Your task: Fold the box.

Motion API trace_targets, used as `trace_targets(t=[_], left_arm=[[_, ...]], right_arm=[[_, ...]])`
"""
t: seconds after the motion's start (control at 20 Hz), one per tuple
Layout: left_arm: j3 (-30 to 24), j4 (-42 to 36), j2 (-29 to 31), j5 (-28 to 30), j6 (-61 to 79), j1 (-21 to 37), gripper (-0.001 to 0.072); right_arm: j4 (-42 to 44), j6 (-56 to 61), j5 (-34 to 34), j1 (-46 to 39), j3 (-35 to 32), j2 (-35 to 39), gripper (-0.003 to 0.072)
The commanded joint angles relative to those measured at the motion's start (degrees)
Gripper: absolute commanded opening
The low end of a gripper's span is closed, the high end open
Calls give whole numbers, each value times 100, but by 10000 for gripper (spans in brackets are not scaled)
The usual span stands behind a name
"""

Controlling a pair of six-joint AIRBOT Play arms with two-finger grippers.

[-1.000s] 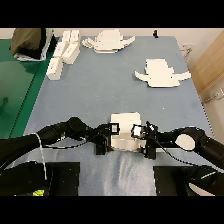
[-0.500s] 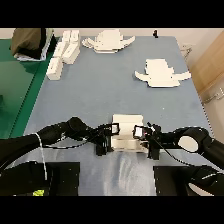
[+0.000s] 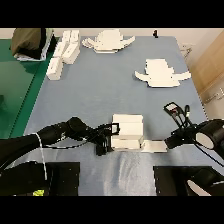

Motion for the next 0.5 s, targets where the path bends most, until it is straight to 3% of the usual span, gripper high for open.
trace_targets(t=[0.0, 0.25, 0.45], left_arm=[[7, 2, 2, -9, -2, 2, 512], [7, 2, 0, -7, -2, 2, 512], [7, 2, 0, 0, -2, 4, 512]], right_arm=[[1484, 1307, 0, -1095, -229, -428, 0], [2002, 1003, -586, -1207, -411, -1113, 0], [1989, 1008, -520, -1209, -367, -835, 0]])
